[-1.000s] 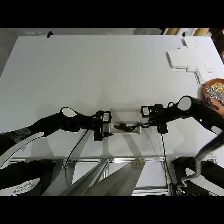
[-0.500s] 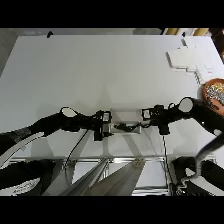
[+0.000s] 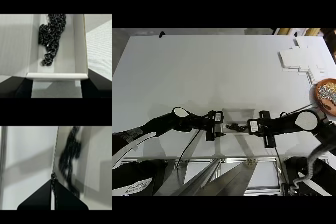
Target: Fold the box and place the chain.
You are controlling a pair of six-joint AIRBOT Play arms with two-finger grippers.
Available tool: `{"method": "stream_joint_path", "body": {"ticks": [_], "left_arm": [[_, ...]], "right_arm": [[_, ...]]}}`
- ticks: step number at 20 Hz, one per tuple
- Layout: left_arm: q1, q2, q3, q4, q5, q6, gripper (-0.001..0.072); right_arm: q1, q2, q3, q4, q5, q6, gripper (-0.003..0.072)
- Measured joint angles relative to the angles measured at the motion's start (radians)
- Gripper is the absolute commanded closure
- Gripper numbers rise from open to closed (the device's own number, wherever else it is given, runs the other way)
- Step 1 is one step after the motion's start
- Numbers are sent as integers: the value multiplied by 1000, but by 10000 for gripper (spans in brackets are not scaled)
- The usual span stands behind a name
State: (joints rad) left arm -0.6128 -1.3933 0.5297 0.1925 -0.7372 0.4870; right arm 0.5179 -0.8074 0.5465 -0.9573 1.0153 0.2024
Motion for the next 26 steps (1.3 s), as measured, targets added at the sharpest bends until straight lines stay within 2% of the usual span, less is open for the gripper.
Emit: {"method": "stream_joint_path", "body": {"ticks": [5,8,10,11,14,17,22,26], "left_arm": [[0,0,0,0,0,0,379],[0,0,0,0,0,0,379],[0,0,0,0,0,0,379],[0,0,0,0,0,0,379],[0,0,0,0,0,0,379],[0,0,0,0,0,0,379],[0,0,0,0,0,0,379],[0,0,0,0,0,0,379]], "right_arm": [[156,-18,0,192,-280,39,668],[218,-68,0,257,-399,47,660],[238,-98,0,270,-457,49,471],[245,-106,0,266,-480,50,445],[241,-95,1,209,-520,61,445],[186,-37,2,106,-475,91,445],[-52,37,2,-91,-195,101,446],[-271,4,2,-153,-64,3,431]]}}
